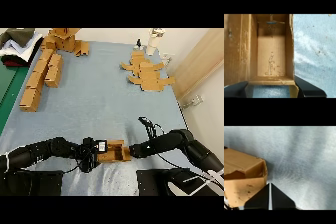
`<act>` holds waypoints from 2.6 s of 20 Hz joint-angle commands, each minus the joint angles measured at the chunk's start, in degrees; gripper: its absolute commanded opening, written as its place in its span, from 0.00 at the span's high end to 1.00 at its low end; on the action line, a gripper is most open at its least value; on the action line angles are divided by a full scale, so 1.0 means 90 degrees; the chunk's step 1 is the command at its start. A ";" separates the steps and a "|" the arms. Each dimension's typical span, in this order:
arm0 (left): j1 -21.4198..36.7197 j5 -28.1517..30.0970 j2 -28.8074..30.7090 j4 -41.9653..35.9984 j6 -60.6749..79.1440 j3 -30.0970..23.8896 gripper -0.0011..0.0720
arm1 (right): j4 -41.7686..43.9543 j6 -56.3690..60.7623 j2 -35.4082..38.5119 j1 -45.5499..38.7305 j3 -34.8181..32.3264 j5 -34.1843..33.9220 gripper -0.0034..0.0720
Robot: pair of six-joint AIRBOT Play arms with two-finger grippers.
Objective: Fold the box.
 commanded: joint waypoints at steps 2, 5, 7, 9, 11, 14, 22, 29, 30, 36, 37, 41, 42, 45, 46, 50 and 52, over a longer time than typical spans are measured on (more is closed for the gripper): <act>0.0005 0.0005 0.0005 0.0002 0.0000 0.0000 0.29 | 0.0287 -0.0022 0.0330 0.0002 0.0000 -0.0085 0.74; 0.0005 0.0002 0.0005 0.0002 0.0000 0.0000 0.29 | 0.0668 -0.0046 0.0352 0.0002 0.0005 -0.0080 0.74; 0.0005 0.0005 0.0005 0.0000 0.0000 0.0000 0.29 | 0.0814 -0.0046 0.0352 0.0002 0.0005 -0.0080 0.66; 0.0005 0.0002 0.0005 0.0002 0.0000 0.0000 0.29 | 0.0814 -0.0044 0.0352 0.0002 0.0002 -0.0080 0.53; 0.0005 0.0002 0.0005 0.0002 0.0000 0.0000 0.29 | 0.0806 -0.0049 0.0350 0.0005 0.0002 -0.0027 0.53; 0.0005 0.0002 0.0005 0.0002 0.0000 0.0000 0.29 | 0.0770 -0.0160 0.0321 0.0005 0.0002 0.0168 0.53; 0.0005 0.0002 0.0005 0.0002 0.0000 0.0000 0.29 | -0.0291 0.0775 -0.0413 0.0879 0.0418 0.0522 0.53; 0.0010 0.0053 0.0005 0.0002 0.0000 0.0000 0.29 | -0.2562 0.4097 -0.1528 0.3050 0.1576 0.0180 0.53; 0.0010 0.0056 0.0005 0.0002 0.0000 0.0000 0.29 | -0.2718 0.4454 -0.1783 0.3308 0.1712 0.0143 0.53; 0.0010 0.0056 0.0005 0.0002 0.0000 0.0000 0.29 | -0.3412 0.5858 -0.2657 0.4260 0.2514 -0.0066 0.53; 0.0010 0.0056 0.0005 0.0002 0.0000 0.0000 0.29 | -0.3502 0.6105 -0.2674 0.4333 0.2557 -0.0189 0.53; 0.0010 0.0053 0.0005 0.0002 0.0000 0.0000 0.29 | -0.3606 0.6535 -0.2718 0.4456 0.2557 -0.0610 0.53; 0.0010 0.0053 0.0005 0.0002 0.0000 0.0000 0.29 | -0.3645 0.6642 -0.2754 0.4486 0.2557 -0.0714 0.53; 0.0012 0.0051 0.0005 0.0002 0.0000 0.0000 0.29 | -0.3733 0.6764 -0.2875 0.4486 0.2555 -0.0991 0.60; 0.0012 0.0051 0.0005 0.0002 0.0000 0.0000 0.29 | -0.3774 0.6773 -0.2905 0.4486 0.2555 -0.1090 0.72; 0.0010 0.0053 0.0005 0.0002 0.0000 0.0000 0.29 | -0.3798 0.6768 -0.2914 0.4488 0.2555 -0.1178 0.95; 0.0010 0.0053 0.0005 0.0002 0.0000 0.0000 0.29 | -0.3798 0.6759 -0.2914 0.4488 0.2555 -0.1173 0.95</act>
